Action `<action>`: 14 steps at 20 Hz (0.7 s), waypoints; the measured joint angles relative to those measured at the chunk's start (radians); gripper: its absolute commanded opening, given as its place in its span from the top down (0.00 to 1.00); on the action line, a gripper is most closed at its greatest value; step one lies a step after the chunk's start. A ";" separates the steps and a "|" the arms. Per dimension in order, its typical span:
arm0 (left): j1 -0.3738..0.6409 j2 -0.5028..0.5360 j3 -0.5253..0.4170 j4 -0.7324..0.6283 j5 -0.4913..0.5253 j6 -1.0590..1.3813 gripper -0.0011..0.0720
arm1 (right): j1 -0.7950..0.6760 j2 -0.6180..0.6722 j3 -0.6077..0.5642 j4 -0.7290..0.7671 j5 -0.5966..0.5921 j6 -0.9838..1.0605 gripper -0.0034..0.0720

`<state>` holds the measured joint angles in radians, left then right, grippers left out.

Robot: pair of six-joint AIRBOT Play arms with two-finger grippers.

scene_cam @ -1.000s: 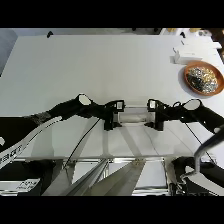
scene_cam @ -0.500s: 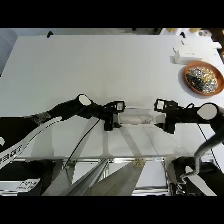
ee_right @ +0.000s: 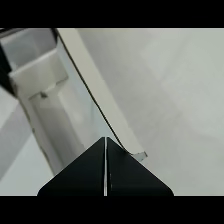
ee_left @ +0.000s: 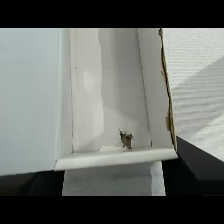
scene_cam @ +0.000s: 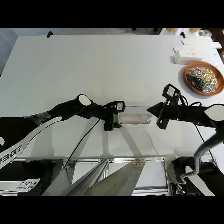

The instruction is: Fold the box and place the chain.

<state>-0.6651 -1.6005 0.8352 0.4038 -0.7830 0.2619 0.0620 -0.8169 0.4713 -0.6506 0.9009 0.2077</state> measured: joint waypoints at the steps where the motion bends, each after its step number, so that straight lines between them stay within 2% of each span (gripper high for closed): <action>1: 0.000 0.000 0.000 0.000 0.000 0.000 0.61 | 0.000 -0.037 0.000 0.022 -0.029 0.005 0.93; 4: 0.000 0.000 0.000 -0.002 0.000 -0.002 0.61 | 0.000 -0.169 0.000 0.074 -0.124 0.066 0.93; 7: 0.000 0.000 0.000 -0.002 0.003 -0.005 0.61 | 0.000 -0.275 0.000 0.088 -0.164 0.108 0.93; 11: 0.000 0.000 -0.001 -0.001 0.004 -0.003 0.61 | 0.000 -0.332 0.002 0.098 -0.174 0.138 0.93; 14: 0.000 0.000 0.000 0.002 0.003 0.001 0.61 | -0.001 -0.340 0.034 0.088 -0.125 0.153 0.93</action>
